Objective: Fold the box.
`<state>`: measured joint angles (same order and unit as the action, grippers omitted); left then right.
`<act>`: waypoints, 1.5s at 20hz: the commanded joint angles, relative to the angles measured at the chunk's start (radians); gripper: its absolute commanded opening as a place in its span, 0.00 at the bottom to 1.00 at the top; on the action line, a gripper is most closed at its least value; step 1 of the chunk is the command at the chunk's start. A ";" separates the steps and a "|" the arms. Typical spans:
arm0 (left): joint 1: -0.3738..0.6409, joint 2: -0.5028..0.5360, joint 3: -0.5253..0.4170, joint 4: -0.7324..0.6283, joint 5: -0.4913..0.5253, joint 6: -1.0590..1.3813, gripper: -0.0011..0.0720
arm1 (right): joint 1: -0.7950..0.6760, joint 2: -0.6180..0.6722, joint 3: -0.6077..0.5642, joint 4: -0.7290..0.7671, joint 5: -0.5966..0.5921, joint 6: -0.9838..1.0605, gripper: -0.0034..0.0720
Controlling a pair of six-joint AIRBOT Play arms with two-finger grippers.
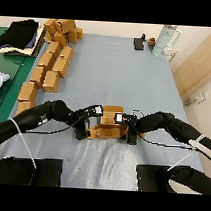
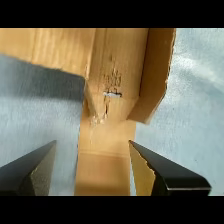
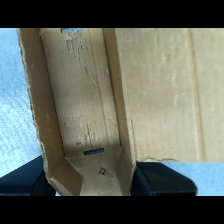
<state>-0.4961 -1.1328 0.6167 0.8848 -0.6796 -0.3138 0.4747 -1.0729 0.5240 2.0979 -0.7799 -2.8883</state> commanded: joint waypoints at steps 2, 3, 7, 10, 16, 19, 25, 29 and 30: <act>-0.047 -0.027 0.018 -0.006 0.076 0.011 0.95 | 0.001 0.000 0.000 0.000 0.000 0.000 0.81; -0.047 -0.027 0.023 -0.006 0.057 0.011 0.95 | 0.001 0.000 0.000 0.000 0.000 0.000 0.81; -0.051 -0.027 0.026 -0.006 -0.047 0.011 0.95 | 0.001 0.000 0.000 -0.001 0.001 0.000 0.81; -0.072 -0.027 0.026 -0.005 -0.043 0.015 0.94 | 0.001 0.000 0.000 0.000 0.001 0.000 0.81; -0.088 -0.040 0.032 -0.030 0.071 0.015 0.73 | 0.001 0.000 0.000 0.000 0.001 0.000 0.81; -0.104 -0.040 0.032 -0.035 0.080 0.016 0.35 | 0.001 0.000 0.000 0.000 0.001 0.000 0.81; -0.153 -0.063 0.032 -0.036 0.149 0.019 0.34 | 0.001 -0.019 0.000 0.000 -0.006 0.000 0.81; -0.159 -0.071 0.032 -0.059 0.156 0.019 0.34 | 0.001 -0.024 0.000 0.000 -0.013 0.000 0.81; -0.159 -0.073 0.032 -0.059 0.158 0.019 0.34 | 0.001 -0.024 0.000 0.000 -0.013 0.000 0.81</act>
<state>-0.6506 -1.1992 0.6483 0.8371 -0.5373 -0.2955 0.4747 -1.0935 0.5247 2.0987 -0.7872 -2.8883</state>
